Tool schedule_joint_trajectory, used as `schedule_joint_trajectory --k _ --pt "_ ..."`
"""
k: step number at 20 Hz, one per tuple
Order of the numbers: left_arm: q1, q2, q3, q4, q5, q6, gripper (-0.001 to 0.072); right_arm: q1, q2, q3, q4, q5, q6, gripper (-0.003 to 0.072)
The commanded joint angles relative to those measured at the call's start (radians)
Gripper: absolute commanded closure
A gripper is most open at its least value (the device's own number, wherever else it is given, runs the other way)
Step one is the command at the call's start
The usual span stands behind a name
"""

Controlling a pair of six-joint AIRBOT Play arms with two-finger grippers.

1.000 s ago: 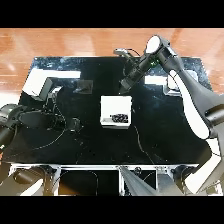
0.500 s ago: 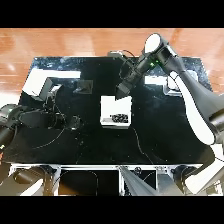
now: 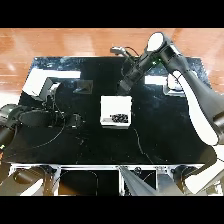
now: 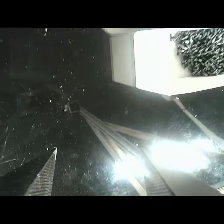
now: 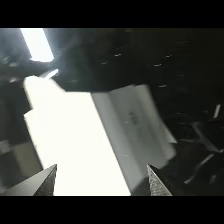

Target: Fold the box and place the chain.

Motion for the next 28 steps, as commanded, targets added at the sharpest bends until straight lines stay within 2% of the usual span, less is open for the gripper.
schedule_joint_trajectory --k 1,3,8,14,17,20,24,28 --pt "0.001 0.001 -0.001 0.000 -0.011 -0.001 0.0094 -0.025 -0.003 0.003 -0.082 -0.067 0.011 -0.0034" --pt "0.001 0.001 -0.001 0.000 -0.012 -0.001 0.0093 -0.031 -0.014 0.003 -0.085 -0.066 0.015 -0.0034" --pt "0.001 0.001 -0.001 0.000 -0.013 -0.001 0.0094 0.002 -0.027 -0.032 -0.040 0.051 0.022 -0.0034" --pt "0.001 0.001 -0.001 0.000 -0.013 -0.001 0.0093 0.035 0.004 -0.058 -0.021 0.096 0.031 -0.0034" --pt "0.001 0.001 -0.001 0.008 -0.014 -0.001 0.0094 0.048 0.063 -0.142 -0.033 0.068 0.030 -0.0034" --pt "0.001 0.001 -0.001 0.008 -0.021 -0.001 0.0094 0.058 0.106 -0.225 -0.079 -0.009 0.021 -0.0034" --pt "0.001 0.001 -0.001 0.008 -0.036 -0.001 0.0093 0.119 0.108 -0.230 -0.163 -0.051 0.018 -0.0034" --pt "0.001 0.001 -0.001 0.015 -0.036 -0.001 0.0093 0.172 0.114 -0.230 -0.189 -0.032 0.005 -0.0034"
